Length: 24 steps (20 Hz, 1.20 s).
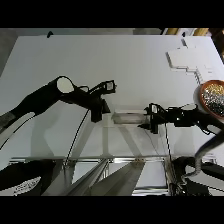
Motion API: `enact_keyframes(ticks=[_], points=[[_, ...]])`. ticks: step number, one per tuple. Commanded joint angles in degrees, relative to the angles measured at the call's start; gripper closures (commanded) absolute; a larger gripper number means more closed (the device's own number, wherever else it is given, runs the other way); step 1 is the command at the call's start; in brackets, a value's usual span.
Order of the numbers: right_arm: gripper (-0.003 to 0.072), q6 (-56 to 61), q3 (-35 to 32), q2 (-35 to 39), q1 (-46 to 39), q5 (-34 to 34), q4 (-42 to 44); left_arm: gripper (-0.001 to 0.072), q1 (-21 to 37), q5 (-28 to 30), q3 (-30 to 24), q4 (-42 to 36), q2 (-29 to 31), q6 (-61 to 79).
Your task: Fold the box and place the chain.
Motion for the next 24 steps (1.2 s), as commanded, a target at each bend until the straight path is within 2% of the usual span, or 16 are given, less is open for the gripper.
enact_keyframes(ticks=[1,3,5,7,8,10,14,16,20,24], points=[[0.0289,0.02,-0.02,0.00,0.02,0.09,0.02,0.0710,-4.55,-4.35,0.04,1.97,1.70,-3.08],[0.0289,0.02,-0.02,0.00,0.02,0.09,0.02,0.0709,-10.47,1.33,0.04,4.24,1.73,-3.06],[0.0289,0.02,-0.02,0.00,0.02,0.09,0.02,0.0707,-15.41,11.10,0.04,4.83,1.68,-3.10],[0.0289,0.02,-0.02,0.00,0.02,0.09,0.02,0.0707,-17.00,21.62,0.31,3.96,1.46,-5.29],[0.0289,0.02,-0.02,0.00,0.02,0.09,0.00,0.0708,-16.81,24.52,1.22,3.98,0.81,-6.32],[0.0289,0.02,-0.02,0.00,0.02,0.09,0.00,0.0709,-15.02,24.37,4.90,3.67,-2.19,-6.34],[0.0289,0.02,-0.02,0.00,0.02,0.09,0.02,0.0709,-11.96,20.44,13.64,3.32,-12.26,-6.34],[0.0289,0.02,-0.02,0.00,0.02,0.11,0.00,0.0709,-11.02,18.69,16.33,3.23,-16.81,-6.34],[0.0289,0.02,-0.02,0.00,0.02,0.09,0.02,0.0708,-10.56,16.98,16.68,3.08,-21.81,-6.34],[0.0289,0.02,-0.02,0.00,0.02,0.09,0.02,0.0707,-10.34,15.23,16.68,3.58,-21.42,-6.32]])
